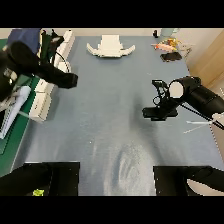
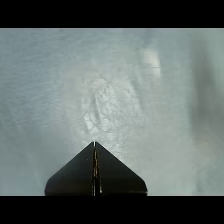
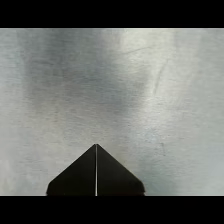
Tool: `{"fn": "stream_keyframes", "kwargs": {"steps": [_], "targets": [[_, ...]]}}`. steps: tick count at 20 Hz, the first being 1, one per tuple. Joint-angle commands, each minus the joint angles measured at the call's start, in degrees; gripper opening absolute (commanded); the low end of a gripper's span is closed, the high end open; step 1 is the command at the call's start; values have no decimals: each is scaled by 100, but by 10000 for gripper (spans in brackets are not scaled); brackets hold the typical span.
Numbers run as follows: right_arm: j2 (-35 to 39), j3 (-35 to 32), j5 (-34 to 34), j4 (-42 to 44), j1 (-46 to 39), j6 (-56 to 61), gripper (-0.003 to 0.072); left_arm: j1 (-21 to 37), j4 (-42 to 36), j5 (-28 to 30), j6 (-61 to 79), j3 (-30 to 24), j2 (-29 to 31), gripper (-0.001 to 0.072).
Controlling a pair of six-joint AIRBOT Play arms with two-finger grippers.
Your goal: Fold the box.
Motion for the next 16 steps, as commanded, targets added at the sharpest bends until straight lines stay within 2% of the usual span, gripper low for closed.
{"fn": "stream_keyframes", "kwargs": {"steps": [1,4,6,16], "targets": [[-2,7,-2,-13,2,2,3,-787,-4,1095,-511,-1606,1010,8],[-2,7,-2,-13,2,2,2,-1255,4,1692,-782,-2662,1543,9],[-2,7,-2,-13,2,2,2,-1440,0,1956,-793,-3034,1648,12],[-2,7,-2,-13,2,2,3,-1495,-35,1993,-789,-3165,1648,14]]}}
